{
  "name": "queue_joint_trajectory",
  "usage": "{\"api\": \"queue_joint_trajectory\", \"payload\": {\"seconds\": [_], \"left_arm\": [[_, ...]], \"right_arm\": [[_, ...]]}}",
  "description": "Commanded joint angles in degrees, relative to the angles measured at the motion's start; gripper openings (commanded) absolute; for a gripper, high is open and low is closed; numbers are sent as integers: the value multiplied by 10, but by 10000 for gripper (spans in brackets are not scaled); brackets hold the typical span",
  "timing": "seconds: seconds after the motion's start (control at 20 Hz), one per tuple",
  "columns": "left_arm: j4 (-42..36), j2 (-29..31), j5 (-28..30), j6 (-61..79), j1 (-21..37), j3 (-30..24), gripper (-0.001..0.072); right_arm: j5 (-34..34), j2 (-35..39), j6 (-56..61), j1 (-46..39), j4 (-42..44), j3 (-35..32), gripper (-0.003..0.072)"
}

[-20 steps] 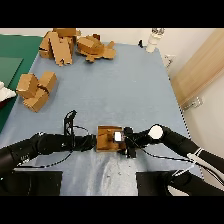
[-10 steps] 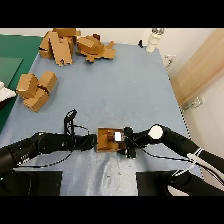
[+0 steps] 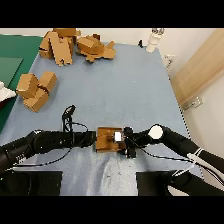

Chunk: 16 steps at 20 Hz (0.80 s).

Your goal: Fold the box.

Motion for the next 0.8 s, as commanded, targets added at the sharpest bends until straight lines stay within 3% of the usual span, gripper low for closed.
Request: {"api": "queue_joint_trajectory", "payload": {"seconds": [0.0,0.2,0.25,0.3,0.5,0.6,0.75], "left_arm": [[29,2,-44,-1,10,2,16],[29,6,-45,21,9,3,18],[28,8,-45,26,9,3,195],[28,8,-44,26,9,3,265],[18,8,-45,30,8,3,267],[6,8,-63,33,8,13,412],[7,6,-107,30,8,32,411]], "right_arm": [[0,0,0,0,0,0,563],[0,0,0,0,0,0,563],[0,0,0,0,0,0,563],[0,0,0,0,0,0,563],[0,0,0,0,0,0,563],[0,0,0,0,0,0,563],[0,0,0,0,0,0,563]]}}
